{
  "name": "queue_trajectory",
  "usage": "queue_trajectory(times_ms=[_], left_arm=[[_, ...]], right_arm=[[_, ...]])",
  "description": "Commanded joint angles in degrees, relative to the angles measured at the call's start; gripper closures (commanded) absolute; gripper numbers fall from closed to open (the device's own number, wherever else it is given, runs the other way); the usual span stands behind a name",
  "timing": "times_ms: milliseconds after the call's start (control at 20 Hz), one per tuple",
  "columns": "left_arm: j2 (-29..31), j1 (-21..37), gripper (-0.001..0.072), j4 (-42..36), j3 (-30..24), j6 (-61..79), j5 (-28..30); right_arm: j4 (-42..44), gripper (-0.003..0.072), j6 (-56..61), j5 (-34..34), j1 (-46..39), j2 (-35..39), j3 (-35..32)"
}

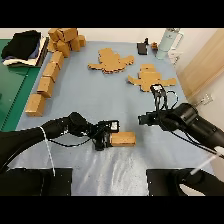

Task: Fold the box.

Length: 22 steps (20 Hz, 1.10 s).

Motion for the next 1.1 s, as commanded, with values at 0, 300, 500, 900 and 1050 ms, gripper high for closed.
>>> queue_trajectory(times_ms=[0,300,500,900,1050], left_arm=[[1.0,0.2,0.046,0.1,0.1,-2.2,0.2],[9.3,7.4,0.046,7.7,0.1,-21.6,0.2],[13.3,17.1,0.046,29.8,0.1,-46.7,-2.2],[20.9,36.3,0.046,38.5,0.0,-59.1,-13.0],[29.6,41.5,0.046,38.6,-2.8,-62.1,-15.4]], right_arm=[[5.0,0.0668,2.7,-3.1,-1.8,-3.5,1.8],[7.0,0.0668,2.7,-3.2,-1.8,-3.5,1.8],[6.8,0.0668,2.7,-3.2,-1.8,-3.5,1.8],[6.8,0.0667,2.7,-3.2,-1.8,-3.5,1.8],[6.8,0.0668,2.7,-3.2,-1.8,-3.5,1.8]])
